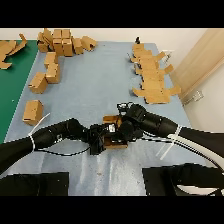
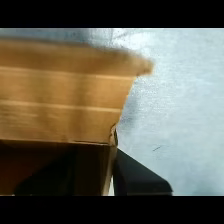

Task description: Fold the box.

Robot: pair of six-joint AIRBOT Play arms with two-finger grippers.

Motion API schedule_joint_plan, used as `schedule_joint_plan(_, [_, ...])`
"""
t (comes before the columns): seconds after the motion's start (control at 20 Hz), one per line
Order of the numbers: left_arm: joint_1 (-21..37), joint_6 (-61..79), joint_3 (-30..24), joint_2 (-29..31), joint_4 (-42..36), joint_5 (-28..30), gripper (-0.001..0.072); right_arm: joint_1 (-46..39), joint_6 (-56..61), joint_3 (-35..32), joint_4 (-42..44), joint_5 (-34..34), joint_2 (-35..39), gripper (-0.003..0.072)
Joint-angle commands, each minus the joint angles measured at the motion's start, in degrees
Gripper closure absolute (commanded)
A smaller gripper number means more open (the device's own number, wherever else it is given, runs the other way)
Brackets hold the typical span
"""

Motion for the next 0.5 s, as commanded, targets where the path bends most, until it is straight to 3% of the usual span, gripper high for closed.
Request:
schedule_joint_plan(0.0, [0.02,-0.02,0.02,0.02,0.04,-0.04,0.0190,-0.04,1.33,1.05,-1.79,-4.50,3.41,0.0364])
schedule_joint_plan(0.1, [0.02,-0.02,0.02,0.02,0.04,-0.07,0.0190,-0.04,2.08,1.05,-3.45,-8.28,5.01,0.0364])
schedule_joint_plan(0.25, [0.02,-0.02,0.02,0.02,0.04,-0.07,0.0190,-0.02,1.86,1.05,-3.21,-8.52,8.31,0.0377])
schedule_joint_plan(0.35, [0.02,-0.02,0.02,0.02,0.04,-0.09,0.0190,-0.04,1.86,1.05,-2.91,-9.33,12.11,0.0457])
schedule_joint_plan(0.4, [0.02,-0.02,0.02,0.02,0.04,-0.09,0.0190,-0.04,1.86,0.90,-3.37,-10.38,14.47,0.0543])
schedule_joint_plan(0.45, [0.02,-0.02,0.02,0.02,0.07,-0.09,0.0190,-0.50,1.84,0.44,-4.33,-11.17,16.68,0.0557])
